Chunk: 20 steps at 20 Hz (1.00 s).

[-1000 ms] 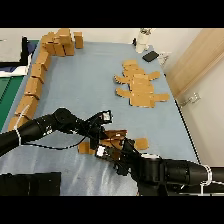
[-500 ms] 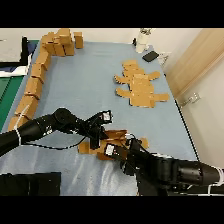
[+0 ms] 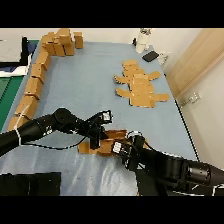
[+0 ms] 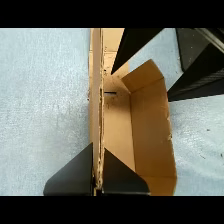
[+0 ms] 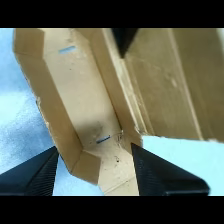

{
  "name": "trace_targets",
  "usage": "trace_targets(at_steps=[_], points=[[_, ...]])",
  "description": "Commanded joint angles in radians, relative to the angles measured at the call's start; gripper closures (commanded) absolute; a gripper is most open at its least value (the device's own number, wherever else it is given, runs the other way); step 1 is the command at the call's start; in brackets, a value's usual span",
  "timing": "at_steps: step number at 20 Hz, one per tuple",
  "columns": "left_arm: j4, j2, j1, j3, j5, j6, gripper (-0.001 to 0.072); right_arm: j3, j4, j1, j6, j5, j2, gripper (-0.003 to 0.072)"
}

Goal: Fold the box.

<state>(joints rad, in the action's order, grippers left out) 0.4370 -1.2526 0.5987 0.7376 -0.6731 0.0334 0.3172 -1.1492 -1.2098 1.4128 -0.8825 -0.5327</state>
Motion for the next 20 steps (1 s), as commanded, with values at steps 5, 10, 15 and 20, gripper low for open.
trace_targets(at_steps=[5,10,15,20], points=[[0.0,0.0,-0.001,0.001,0.0,0.0,0.0698,-0.003,-0.05,0.129,0.128,0.041,0.026,-0.0027],[0.0,0.0,0.0,0.001,0.0,0.0,0.0698,-0.003,-0.216,0.245,0.409,0.09,0.025,-0.0027],[0.0,0.0,0.0,0.001,0.0,0.0,0.0698,-0.003,-0.546,0.487,0.851,0.126,0.019,-0.0027],[0.0,0.0,0.0,0.001,0.0,0.0,0.0698,0.014,-0.932,0.713,1.257,0.066,-0.106,-0.0027]])
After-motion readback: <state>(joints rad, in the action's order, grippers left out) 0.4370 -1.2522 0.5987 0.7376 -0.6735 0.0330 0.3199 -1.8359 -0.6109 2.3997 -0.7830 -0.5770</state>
